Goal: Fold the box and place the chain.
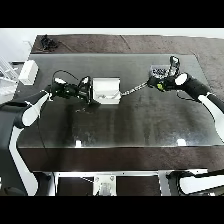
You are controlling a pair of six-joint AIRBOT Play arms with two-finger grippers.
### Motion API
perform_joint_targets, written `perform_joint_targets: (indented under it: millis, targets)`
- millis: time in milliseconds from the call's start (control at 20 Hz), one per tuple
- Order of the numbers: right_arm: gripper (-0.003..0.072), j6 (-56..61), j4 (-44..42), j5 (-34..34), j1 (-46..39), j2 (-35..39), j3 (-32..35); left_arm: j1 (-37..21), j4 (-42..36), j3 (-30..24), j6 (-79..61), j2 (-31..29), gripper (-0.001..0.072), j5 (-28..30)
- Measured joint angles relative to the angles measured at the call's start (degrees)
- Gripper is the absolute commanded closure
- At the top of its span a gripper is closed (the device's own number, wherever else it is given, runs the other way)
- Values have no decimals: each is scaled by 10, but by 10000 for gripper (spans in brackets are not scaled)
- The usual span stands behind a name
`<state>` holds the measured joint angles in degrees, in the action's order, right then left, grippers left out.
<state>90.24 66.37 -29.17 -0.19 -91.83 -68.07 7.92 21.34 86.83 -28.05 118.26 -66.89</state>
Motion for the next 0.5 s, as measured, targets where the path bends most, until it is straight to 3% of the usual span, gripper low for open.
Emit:
perform_joint_targets:
  millis: [400,500]
  targets:
    - [142,17,-56,112,2,-72,2,0,0,0,0,0,354,0]
    - [200,12,-64,126,9,-80,-2,0,0,0,0,0,354,0]
